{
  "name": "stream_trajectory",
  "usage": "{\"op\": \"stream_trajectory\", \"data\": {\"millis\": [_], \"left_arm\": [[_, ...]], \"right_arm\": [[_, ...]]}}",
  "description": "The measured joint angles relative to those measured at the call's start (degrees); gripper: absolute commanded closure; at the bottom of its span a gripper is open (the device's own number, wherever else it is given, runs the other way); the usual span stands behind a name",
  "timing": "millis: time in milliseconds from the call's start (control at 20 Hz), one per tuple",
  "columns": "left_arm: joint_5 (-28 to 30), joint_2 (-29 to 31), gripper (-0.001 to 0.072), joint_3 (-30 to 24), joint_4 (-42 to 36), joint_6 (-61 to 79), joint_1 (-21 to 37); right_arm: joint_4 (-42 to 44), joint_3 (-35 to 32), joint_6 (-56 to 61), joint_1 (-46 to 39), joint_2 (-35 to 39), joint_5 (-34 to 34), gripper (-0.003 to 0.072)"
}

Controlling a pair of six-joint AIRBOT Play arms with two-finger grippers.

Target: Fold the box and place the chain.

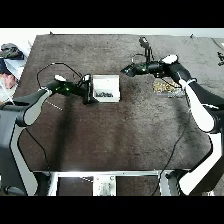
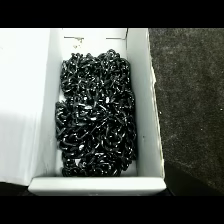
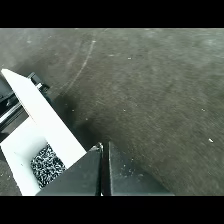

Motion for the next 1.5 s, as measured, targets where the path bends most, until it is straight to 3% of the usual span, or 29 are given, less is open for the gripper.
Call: {"op": "stream_trajectory", "data": {"millis": [300,400,650,1050,1100,1500], "left_arm": [[0.0,0.0,0.0296,0.0,0.0,0.0,0.0],[0.0,0.0,0.0295,0.0,0.0,0.0,0.0],[0.0,0.0,0.0295,0.0,0.0,0.0,0.0],[0.0,0.0,0.0295,0.0,0.0,0.0,0.0],[0.0,0.0,0.0295,0.0,0.0,0.0,0.0],[0.0,0.0,0.0295,0.0,0.0,0.0,0.0]], "right_arm": [[0.1,3.1,-4.9,0.2,-3.1,7.9,0.0555],[-0.5,3.3,-7.2,0.8,-3.3,10.7,0.041],[-2.7,3.6,-13.0,3.0,-2.4,15.3,0.0407],[-10.2,3.6,-19.3,7.6,-1.1,13.5,0.0399],[-10.8,3.6,-20.0,8.0,-1.0,13.1,0.0344],[-13.2,3.6,-23.4,10.1,-1.0,10.4,0.0346]]}}
